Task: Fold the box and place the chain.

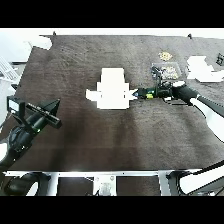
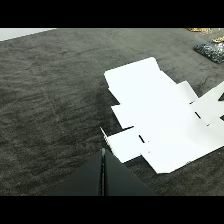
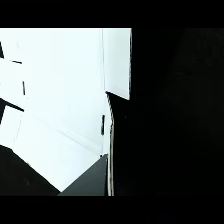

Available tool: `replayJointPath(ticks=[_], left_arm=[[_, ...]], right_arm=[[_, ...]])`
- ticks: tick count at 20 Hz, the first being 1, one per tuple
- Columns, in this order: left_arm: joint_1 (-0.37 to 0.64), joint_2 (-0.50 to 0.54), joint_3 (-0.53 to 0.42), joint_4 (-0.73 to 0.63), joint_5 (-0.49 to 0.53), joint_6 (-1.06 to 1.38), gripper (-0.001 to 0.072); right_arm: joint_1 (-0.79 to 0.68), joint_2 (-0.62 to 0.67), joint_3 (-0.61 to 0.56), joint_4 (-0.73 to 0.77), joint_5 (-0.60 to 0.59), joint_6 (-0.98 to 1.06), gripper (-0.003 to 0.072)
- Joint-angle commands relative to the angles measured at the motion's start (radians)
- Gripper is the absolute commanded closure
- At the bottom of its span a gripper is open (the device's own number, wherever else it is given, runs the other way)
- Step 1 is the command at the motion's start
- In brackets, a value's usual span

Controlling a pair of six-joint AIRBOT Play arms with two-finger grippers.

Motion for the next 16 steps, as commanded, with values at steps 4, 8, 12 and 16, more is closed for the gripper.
replayJointPath(ticks=[4, 8, 12, 16], left_arm=[[0.0, 0.001, 0.0, 0.0, 0.0, 0.0, 0.0688], [0.0, 0.001, 0.0, 0.0, 0.028, 0.0, 0.0688], [0.0, 0.0, 0.006, 0.0, 0.027, 0.008, 0.0517], [0.001, -0.132, 0.151, 0.005, 0.08, -0.019, 0.0171]], right_arm=[[0.002, -0.001, 0.002, -0.003, -0.003, -0.003, 0.0679], [0.005, -0.001, 0.002, -0.003, -0.003, -0.003, 0.0679], [0.007, -0.001, 0.002, -0.003, -0.003, 0.001, 0.0679], [0.007, -0.001, 0.002, 0.002, -0.011, 0.008, 0.0678]])
